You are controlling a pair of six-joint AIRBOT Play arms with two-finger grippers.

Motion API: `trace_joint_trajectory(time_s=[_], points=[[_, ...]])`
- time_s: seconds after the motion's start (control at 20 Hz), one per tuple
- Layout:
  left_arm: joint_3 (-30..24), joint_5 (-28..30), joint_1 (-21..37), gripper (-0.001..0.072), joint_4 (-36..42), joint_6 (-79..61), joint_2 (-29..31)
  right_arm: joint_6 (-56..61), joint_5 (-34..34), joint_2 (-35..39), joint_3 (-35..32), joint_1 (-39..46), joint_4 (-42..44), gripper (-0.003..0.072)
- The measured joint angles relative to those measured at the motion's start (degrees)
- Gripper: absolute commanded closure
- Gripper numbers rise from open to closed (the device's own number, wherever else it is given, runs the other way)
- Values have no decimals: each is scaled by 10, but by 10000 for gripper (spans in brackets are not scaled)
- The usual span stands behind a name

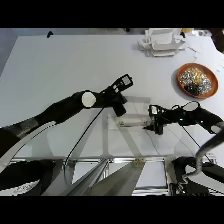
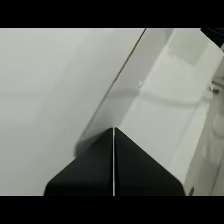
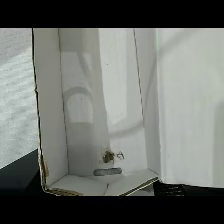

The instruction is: Fold the box and place the chain.

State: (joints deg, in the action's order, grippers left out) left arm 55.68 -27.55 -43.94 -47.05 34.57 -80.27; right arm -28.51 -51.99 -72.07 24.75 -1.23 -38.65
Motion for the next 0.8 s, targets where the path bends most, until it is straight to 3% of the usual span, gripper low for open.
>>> trace_joint_trajectory(time_s=[0.2, 0.35, 0.4, 0.5, 0.6, 0.65, 0.8], points=[[0, -130, 6, 705, -147, 6, 60, 0, 0, 0, 0, 0, 0, 274], [-1, -239, 7, 695, -202, -56, 69, 0, 0, 0, 0, 0, 0, 274], [-2, -261, 7, 655, -210, -80, 67, 0, 0, 0, 0, 0, 0, 274], [-4, -281, 9, 550, -214, -116, 56, 0, 0, 0, 0, 0, 0, 274], [-5, -274, 11, 534, -207, -139, 38, 0, 0, 0, 0, 0, 0, 274], [-5, -266, 12, 482, -198, -149, 29, 0, 0, 0, 0, 0, 0, 274], [-6, -246, 14, 479, -158, -200, 2, 0, 0, 0, 0, 0, 0, 274]])
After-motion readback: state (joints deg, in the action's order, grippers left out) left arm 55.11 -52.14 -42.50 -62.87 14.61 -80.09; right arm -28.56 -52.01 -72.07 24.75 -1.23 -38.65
